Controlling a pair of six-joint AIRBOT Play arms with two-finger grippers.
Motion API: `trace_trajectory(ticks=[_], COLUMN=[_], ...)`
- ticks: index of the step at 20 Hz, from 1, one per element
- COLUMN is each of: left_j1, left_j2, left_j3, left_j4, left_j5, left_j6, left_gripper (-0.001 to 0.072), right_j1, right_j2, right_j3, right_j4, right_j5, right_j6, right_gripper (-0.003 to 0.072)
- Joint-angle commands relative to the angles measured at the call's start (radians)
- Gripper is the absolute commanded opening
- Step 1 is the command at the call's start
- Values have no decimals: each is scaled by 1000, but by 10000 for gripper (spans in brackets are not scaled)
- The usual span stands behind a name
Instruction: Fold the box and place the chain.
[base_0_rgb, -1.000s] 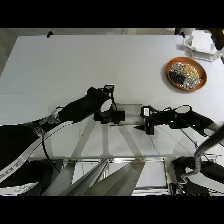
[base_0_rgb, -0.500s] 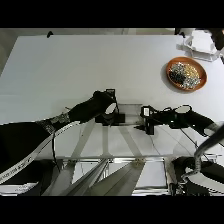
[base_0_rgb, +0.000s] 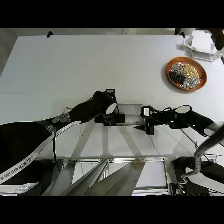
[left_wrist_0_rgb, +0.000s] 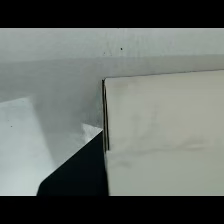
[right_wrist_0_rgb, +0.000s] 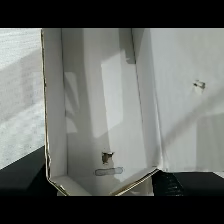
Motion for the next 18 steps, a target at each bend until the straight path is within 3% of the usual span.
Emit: trace_trajectory(ticks=[1, 2, 3, 18], left_j1=[0, 0, 1, 35], left_j2=[-1, -1, -1, -13], left_j3=[0, 0, 0, 50], left_j4=[3, 3, 3, -10], left_j5=[15, 16, 16, -18], left_j6=[0, 0, 1, 30], left_gripper=[146, 272, 298, 261], right_j1=[0, 0, 0, 0], right_j2=[1, 1, 1, 1], right_j3=[0, 0, 0, 0], right_j4=[0, 0, 0, 0], right_j5=[0, 0, 0, 0], right_j6=[0, 0, 0, 0], right_gripper=[343, 343, 343, 343])
